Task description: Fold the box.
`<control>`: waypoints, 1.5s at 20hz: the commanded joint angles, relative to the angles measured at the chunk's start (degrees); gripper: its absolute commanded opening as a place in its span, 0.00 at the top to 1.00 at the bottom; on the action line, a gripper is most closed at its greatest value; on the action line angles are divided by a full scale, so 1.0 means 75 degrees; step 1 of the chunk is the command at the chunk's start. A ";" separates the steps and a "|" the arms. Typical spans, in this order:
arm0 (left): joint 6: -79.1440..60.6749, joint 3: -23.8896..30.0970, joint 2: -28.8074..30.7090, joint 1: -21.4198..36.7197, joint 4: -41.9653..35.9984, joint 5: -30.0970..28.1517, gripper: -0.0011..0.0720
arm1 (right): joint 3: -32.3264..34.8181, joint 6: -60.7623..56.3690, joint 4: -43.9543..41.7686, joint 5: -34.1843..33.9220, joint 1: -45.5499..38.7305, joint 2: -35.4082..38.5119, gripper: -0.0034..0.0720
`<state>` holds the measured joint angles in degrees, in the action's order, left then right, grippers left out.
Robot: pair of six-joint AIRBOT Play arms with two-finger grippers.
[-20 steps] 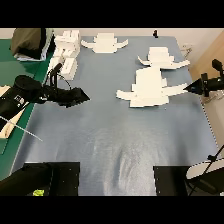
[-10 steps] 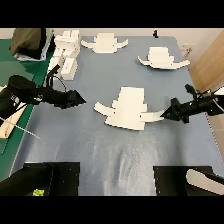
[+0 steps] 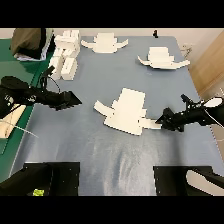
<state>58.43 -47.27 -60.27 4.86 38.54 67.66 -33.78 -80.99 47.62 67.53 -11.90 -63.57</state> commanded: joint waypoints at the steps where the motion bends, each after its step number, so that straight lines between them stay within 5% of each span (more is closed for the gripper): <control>1: -0.0076 -0.0006 0.0000 0.0029 0.0003 0.0026 0.05 | 0.0058 -0.0026 -0.0184 -0.0277 0.0035 -0.0012 0.55; 10: -0.0073 -0.0006 0.0000 0.0029 0.0000 -0.0003 0.05 | 0.0245 0.0714 -0.1233 -0.1279 0.0851 -0.0533 0.59; 13: -0.0070 -0.0006 0.0000 0.0029 -0.0003 -0.0017 0.05 | 0.0192 0.1580 -0.2151 -0.1320 0.0889 -0.0577 0.71; 14: -0.0070 -0.0006 -0.0015 0.0029 -0.0017 -0.0017 0.05 | 0.0134 0.1842 -0.2361 -0.1201 0.0889 -0.0574 0.94; 19: -0.0076 -0.0571 -0.0694 0.0029 -0.0029 0.0204 0.05 | 0.0137 0.2742 -0.2259 0.0003 0.1142 -0.0493 0.95; 23: -0.0341 -0.1343 -0.1614 0.0015 -0.0192 0.0431 0.05 | 0.0761 0.2646 -0.1005 -0.1230 0.2486 0.0361 0.95; 27: -0.0659 -0.1343 -0.2398 -0.0108 -0.0300 0.0498 0.05 | 0.0775 0.2623 -0.0836 -0.2672 0.3314 0.1303 0.95; 30: -0.1192 -0.1343 -0.2935 -0.0560 -0.0595 0.0545 0.05 | 0.0775 0.2591 -0.0825 -0.2938 0.3351 0.1498 0.95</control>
<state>53.01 -57.04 -78.61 2.87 35.86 71.13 -28.21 -61.49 40.36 50.22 11.55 -54.63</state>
